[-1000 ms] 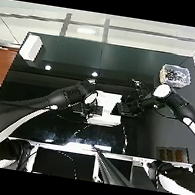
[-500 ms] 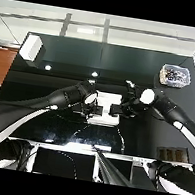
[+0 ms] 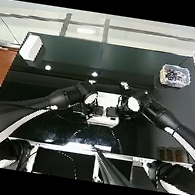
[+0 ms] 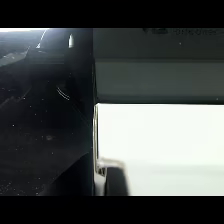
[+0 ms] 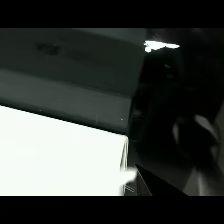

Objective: Fold the box and place the chain.

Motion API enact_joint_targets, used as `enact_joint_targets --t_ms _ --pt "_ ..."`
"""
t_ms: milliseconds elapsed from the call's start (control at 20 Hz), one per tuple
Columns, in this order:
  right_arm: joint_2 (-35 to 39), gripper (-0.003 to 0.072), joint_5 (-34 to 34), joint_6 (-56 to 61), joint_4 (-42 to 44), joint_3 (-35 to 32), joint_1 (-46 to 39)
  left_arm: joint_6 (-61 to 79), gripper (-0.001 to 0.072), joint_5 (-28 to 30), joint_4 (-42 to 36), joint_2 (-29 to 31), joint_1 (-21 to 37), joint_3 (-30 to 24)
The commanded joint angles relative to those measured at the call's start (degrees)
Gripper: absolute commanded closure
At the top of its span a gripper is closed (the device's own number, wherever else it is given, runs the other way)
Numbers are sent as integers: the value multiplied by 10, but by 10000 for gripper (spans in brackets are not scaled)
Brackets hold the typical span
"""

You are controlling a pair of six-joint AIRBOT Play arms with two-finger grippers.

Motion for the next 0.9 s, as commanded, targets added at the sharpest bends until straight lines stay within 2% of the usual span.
enact_joint_targets --t_ms 0,250,300,350,700,750,850 --pt "0 264 40 100 -66 25 23 0 687 -1 0 0 0 0" --pt "-14 267 59 111 -56 25 26 0 687 -1 0 0 0 0" --pt "-18 341 59 111 -53 25 27 0 687 -1 0 0 0 0" --pt "-20 353 57 111 -53 25 28 0 687 -1 0 0 0 0" --pt "-40 353 53 111 -36 25 31 5 687 -1 0 0 0 0" --pt "-42 382 50 111 -33 25 31 9 687 -1 0 0 0 0" --pt "-43 391 47 112 -33 25 31 9 687 -1 0 0 0 0"
